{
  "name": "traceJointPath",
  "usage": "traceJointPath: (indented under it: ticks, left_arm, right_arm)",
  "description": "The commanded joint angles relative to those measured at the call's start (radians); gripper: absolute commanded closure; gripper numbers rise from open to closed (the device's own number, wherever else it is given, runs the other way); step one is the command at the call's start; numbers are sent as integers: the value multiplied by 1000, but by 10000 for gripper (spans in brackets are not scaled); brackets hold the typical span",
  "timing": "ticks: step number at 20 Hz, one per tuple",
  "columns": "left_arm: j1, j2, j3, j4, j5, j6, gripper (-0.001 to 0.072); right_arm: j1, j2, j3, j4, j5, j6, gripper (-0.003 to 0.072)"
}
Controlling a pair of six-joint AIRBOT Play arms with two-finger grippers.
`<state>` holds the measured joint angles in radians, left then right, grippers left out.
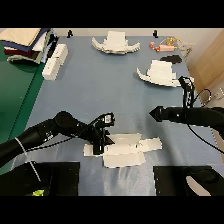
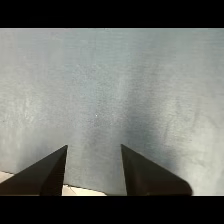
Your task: Fold the box.
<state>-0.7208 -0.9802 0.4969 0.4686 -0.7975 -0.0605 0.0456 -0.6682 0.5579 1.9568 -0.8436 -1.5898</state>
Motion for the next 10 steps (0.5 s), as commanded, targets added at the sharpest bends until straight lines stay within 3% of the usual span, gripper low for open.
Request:
traceJointPath:
  ticks: [1,7,10]
  left_arm:
    - [14,-1,18,3,-40,1,695]
    - [55,-11,28,3,-69,21,695]
    - [55,-10,29,2,-37,55,694]
  right_arm:
    - [0,0,0,0,-18,0,173]
    - [0,0,0,0,-18,0,173]
    - [0,0,0,0,-18,0,173]
